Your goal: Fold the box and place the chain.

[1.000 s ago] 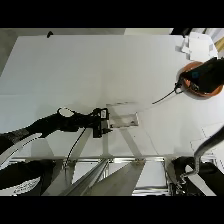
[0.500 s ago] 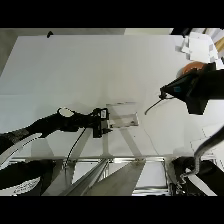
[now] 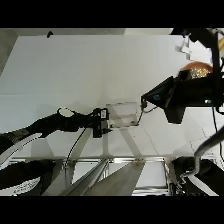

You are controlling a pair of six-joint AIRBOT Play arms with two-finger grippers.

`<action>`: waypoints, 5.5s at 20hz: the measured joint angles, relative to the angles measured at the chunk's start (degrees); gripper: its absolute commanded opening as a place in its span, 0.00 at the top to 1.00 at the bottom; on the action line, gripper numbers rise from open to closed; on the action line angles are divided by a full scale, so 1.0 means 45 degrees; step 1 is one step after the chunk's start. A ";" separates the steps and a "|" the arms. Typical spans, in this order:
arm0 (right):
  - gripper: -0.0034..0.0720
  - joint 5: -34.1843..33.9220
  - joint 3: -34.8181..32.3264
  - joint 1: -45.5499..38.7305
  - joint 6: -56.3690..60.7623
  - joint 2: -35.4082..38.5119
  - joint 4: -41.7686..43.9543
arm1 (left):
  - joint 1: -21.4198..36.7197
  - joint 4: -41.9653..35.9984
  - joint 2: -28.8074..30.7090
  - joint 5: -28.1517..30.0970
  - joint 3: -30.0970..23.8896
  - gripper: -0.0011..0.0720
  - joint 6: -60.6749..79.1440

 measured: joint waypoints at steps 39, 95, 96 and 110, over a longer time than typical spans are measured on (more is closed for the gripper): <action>0.54 -0.8204 -0.7193 0.3099 -0.2832 -0.2832 0.0845 | 0.0000 0.0000 0.0000 0.0000 0.0000 0.84 0.0005; 0.94 -0.5848 -0.7179 -0.3089 0.1112 0.2244 -0.2871 | 0.0000 0.0000 0.0000 0.0000 0.0000 0.84 0.0000; 0.94 -0.5668 -0.7179 -0.3089 0.0928 0.2778 -0.2331 | 0.0000 0.0000 0.0000 0.0000 0.0000 0.84 0.0000; 0.94 -0.4099 -0.7184 -0.3089 -0.1336 0.4784 0.6586 | 0.0000 0.0000 0.0000 0.0000 0.0000 0.84 0.0000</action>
